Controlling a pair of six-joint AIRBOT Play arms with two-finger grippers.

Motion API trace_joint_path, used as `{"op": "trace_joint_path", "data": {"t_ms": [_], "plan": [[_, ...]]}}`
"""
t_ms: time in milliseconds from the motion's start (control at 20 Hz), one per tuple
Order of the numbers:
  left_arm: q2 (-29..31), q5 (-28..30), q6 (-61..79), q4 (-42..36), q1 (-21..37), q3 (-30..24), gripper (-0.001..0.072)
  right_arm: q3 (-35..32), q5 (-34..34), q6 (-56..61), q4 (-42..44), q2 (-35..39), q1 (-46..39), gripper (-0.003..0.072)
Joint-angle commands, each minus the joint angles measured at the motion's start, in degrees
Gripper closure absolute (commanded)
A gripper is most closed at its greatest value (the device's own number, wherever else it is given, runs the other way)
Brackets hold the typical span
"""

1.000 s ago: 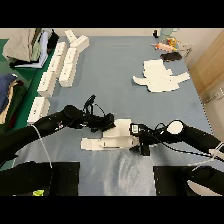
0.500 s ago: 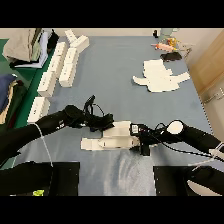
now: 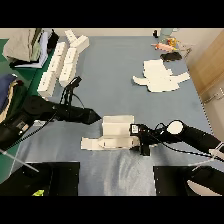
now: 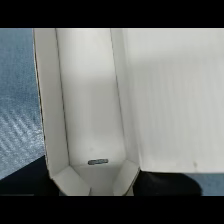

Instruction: Fold the box.

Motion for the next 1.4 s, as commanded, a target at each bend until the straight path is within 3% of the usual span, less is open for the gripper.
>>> {"op": "trace_joint_path", "data": {"t_ms": [0,100,200,250,600,1000,1050,1100,1150,1250,1350], "plan": [[7.7,-8.8,12.5,12.2,-0.7,0.1,0.0692,0.0,0.0,0.1,0.1,0.0,0.0,0.0185],[8.5,-9.8,19.9,15.2,-3.4,0.1,0.0665,0.0,0.0,0.1,0.1,0.0,0.0,0.0185],[8.2,-8.6,23.0,17.7,-6.4,-0.6,0.0035,0.0,0.0,0.1,0.1,0.0,0.0,0.0185],[8.1,-8.2,24.9,16.6,-6.6,-1.4,0.0013,0.0,0.0,0.1,0.1,0.0,0.0,0.0185],[3.5,0.6,57.0,2.4,-3.7,-14.0,0.0013,0.0,0.0,0.1,0.1,0.0,0.0,0.0185],[-7.6,6.6,70.8,-5.5,-7.7,-14.4,0.0014,0.0,0.0,0.1,0.1,0.0,0.0,0.0185],[-8.3,8.9,70.8,-7.3,-8.6,-14.4,0.0043,0.0,0.0,0.1,0.1,0.0,0.0,0.0185],[-8.8,10.7,70.8,-8.1,-9.3,-14.4,0.0172,0.0,0.0,0.1,0.1,0.0,0.0,0.0185],[-9.3,11.7,70.8,-8.1,-9.9,-14.4,0.0249,0.0,0.0,0.1,0.1,0.0,0.0,0.0185],[-10.2,12.1,70.8,-8.1,-10.3,-14.4,0.0249,0.0,0.0,0.1,0.1,0.0,0.0,0.0185],[-10.7,12.2,70.8,-7.9,-10.4,-14.4,0.0451,0.0,0.0,0.1,0.1,0.0,0.0,0.0185]]}}
